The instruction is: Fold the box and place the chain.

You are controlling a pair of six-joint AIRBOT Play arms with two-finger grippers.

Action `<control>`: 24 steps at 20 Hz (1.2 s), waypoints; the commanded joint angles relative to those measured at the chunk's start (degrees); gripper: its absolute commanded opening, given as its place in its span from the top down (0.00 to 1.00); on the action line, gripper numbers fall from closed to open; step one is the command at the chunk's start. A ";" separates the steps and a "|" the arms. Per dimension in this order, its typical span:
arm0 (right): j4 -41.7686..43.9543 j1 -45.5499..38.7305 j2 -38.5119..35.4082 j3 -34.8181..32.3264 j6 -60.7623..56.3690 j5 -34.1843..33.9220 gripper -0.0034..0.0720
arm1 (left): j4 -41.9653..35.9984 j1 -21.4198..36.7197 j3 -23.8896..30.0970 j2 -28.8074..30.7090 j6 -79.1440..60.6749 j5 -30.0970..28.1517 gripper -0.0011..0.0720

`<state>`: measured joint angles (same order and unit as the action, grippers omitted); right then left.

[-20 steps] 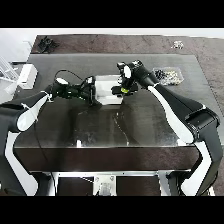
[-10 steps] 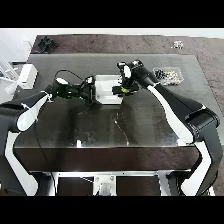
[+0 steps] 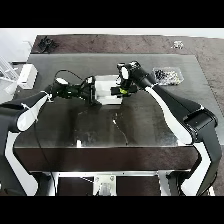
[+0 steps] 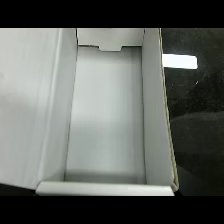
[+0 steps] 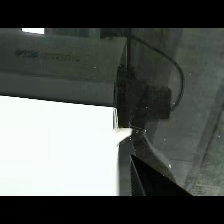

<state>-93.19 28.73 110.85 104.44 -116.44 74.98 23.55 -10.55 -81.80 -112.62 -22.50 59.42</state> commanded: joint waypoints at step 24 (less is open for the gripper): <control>1.11 -0.46 -0.20 0.04 -3.39 -0.22 0.55 | -0.02 0.04 0.00 0.02 0.00 -0.02 0.29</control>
<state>-91.92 28.67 111.72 104.42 -119.66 74.72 23.51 -10.55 -81.80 -112.62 -22.55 59.35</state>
